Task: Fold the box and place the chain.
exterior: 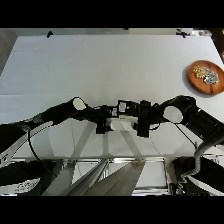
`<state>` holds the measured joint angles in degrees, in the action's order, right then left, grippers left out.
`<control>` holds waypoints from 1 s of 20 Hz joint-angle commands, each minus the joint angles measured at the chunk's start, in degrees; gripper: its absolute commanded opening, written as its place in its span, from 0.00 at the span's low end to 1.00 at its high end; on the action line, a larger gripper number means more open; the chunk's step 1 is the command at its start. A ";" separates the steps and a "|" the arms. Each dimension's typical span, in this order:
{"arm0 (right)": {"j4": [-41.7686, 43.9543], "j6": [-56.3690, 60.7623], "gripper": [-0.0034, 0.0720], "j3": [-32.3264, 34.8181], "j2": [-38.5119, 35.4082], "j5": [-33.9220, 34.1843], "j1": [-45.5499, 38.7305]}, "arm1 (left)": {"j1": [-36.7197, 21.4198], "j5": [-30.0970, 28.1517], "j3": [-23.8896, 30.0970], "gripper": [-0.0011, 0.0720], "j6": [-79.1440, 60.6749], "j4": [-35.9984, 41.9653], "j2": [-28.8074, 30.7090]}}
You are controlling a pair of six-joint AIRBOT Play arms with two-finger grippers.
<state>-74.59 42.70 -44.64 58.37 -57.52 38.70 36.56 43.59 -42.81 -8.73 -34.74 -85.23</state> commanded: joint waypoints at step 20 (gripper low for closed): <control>-9.31 15.61 0.51 2.51 -0.02 7.52 5.64 | -0.02 0.00 -0.07 0.49 -0.02 -0.02 0.02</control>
<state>-83.15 56.45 -42.15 58.37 -50.30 44.27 36.56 43.59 -42.81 -8.69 -34.72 -85.23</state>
